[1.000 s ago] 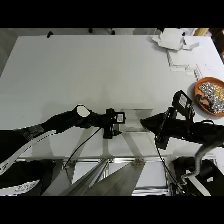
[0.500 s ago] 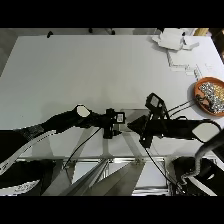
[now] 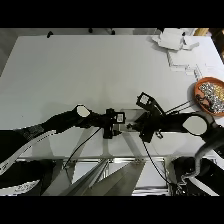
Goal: Fold the box and place the chain.
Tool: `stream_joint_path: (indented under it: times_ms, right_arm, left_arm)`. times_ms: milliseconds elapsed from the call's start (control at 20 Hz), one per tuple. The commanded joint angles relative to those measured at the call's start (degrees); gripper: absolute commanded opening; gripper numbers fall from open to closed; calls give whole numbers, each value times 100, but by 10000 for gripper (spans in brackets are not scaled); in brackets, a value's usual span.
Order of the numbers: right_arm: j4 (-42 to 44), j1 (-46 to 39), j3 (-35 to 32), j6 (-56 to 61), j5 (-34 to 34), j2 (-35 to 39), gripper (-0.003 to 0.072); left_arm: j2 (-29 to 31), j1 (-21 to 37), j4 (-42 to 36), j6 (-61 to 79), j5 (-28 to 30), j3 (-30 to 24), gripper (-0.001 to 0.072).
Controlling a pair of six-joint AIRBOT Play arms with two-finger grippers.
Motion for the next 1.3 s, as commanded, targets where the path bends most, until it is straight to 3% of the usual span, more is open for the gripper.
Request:
stream_joint_path:
  times_ms: [0,150,400,650,1000,1100,1250]
  right_arm:
    - [-1204,-402,205,-221,896,374,226]
    - [-1762,-916,188,-1244,1355,562,225]
    - [-1742,-1281,-398,-2363,1213,560,225]
    - [-1401,-1281,-1080,-2435,614,417,216]
    - [-1362,-1281,-1139,-2437,503,-323,215]
    - [-1416,-1281,-1139,-2435,503,-485,171]
    - [-1429,-1281,-1169,-2433,452,-581,170]
  left_arm:
    - [4,0,0,0,0,0,275]
    - [4,0,0,2,2,0,275]
    - [4,0,0,2,2,0,275]
    - [4,0,0,2,2,0,275]
    - [4,0,0,0,0,0,275]
    - [4,0,0,0,2,0,275]
    - [4,0,0,2,0,0,275]
